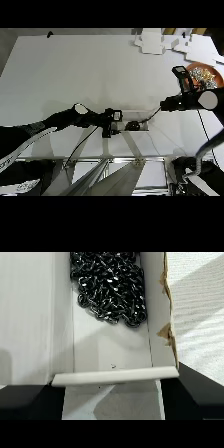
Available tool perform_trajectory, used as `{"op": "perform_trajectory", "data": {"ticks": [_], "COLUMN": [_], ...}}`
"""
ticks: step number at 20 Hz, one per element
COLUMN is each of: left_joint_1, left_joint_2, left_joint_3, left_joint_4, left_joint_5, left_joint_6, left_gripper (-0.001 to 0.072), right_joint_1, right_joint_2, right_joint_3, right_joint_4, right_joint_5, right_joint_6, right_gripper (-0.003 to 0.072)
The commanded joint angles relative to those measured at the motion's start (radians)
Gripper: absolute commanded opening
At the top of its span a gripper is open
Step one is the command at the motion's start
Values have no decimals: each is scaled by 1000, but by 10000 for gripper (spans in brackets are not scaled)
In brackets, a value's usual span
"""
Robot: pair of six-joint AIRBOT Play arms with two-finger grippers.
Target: Fold the box and place the chain.
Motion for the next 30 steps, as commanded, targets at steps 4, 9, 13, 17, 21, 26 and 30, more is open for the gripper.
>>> {"op": "perform_trajectory", "data": {"ticks": [4, 9, 13, 17, 21, 26, 30], "left_joint_1": [0, 0, 0, 0, 0, 0, 0], "left_joint_2": [1, 1, 1, 1, 1, 1, 1], "left_joint_3": [0, 0, 0, 0, 0, 0, 0], "left_joint_4": [0, 0, 0, 0, 0, 0, 0], "left_joint_5": [0, 0, 0, 0, 0, 0, 0], "left_joint_6": [0, 0, 0, 0, 0, 0, 0], "left_gripper": [271, 271, 271, 271, 271, 271, 271], "right_joint_1": [1, 1, 1, 1, 1, 1, 1], "right_joint_2": [42, 42, 56, 121, 187, 263, 292], "right_joint_3": [0, 0, 0, 0, 0, 0, -1], "right_joint_4": [126, 227, 262, 265, 272, 278, 280], "right_joint_5": [49, 76, 107, 119, 159, 188, 214], "right_joint_6": [-87, -153, -180, -180, -180, -188, -188], "right_gripper": [22, 22, 22, 22, 22, 22, 22]}}
